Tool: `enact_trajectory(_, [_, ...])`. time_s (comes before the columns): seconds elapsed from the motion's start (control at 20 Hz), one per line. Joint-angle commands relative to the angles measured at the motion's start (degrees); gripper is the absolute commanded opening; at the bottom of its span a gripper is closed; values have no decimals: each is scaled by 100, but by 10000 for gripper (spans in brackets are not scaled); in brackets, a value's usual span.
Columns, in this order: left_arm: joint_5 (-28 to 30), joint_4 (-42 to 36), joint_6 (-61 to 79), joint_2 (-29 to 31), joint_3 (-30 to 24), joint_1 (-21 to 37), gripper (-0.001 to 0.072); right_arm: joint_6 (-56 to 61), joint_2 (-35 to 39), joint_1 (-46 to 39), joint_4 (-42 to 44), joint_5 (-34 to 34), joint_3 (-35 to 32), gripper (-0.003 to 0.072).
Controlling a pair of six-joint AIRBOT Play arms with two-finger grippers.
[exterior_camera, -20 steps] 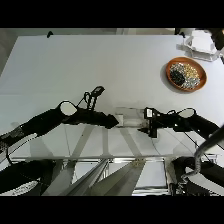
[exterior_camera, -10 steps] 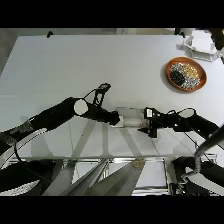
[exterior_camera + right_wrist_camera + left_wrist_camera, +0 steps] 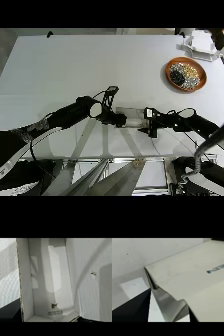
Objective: Fold the box and place the chain.
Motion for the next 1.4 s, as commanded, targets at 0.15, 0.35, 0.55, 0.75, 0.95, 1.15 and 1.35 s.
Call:
enact_trajectory(0.15, [-708, 627, -1012, -455, 483, -232, 488, 0, 0, 0, 2, -4, 0, 320])
enact_trajectory(0.35, [-1117, 719, -1123, -894, 1106, -282, 420, 0, 0, 0, 2, -4, 0, 320])
enact_trajectory(0.55, [-1211, 763, -1318, -975, 1233, -310, 364, 0, 0, 0, 2, -4, 0, 320])
enact_trajectory(0.75, [-1303, 846, -1471, -1038, 1233, -391, 252, 0, 0, 0, 2, -2, 0, 320])
enact_trajectory(0.95, [-1316, 1104, -1764, -1043, 1233, -470, 87, 0, 0, 0, 2, -4, 0, 320])
enact_trajectory(1.15, [-1298, 1237, -1974, -1043, 1233, -531, 11, 0, 0, 0, 2, -2, 0, 320])
enact_trajectory(1.35, [-1292, 1266, -2022, -1040, 1233, -533, 227, 0, 0, 0, 2, -2, 0, 320])
